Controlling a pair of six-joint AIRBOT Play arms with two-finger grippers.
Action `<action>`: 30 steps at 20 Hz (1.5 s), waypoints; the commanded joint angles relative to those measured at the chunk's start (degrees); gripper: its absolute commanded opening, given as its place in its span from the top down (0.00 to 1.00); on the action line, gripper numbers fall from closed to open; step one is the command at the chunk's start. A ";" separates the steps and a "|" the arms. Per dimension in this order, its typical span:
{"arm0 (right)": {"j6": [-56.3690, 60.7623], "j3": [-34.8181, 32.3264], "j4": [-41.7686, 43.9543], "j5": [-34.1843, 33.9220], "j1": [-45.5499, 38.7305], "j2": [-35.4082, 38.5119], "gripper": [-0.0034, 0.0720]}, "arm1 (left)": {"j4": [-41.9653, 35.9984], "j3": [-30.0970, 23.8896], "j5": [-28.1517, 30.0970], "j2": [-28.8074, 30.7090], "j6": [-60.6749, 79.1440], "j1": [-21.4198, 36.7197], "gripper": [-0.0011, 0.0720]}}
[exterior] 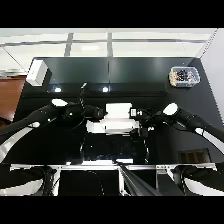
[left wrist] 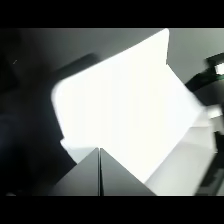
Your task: Fold the box and place the chain.
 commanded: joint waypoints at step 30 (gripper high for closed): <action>0.00 -0.04 0.00 0.00 0.02 -0.02 0.93 | 33.44 -5.57 -8.20 20.76 34.69 -1.97 0.45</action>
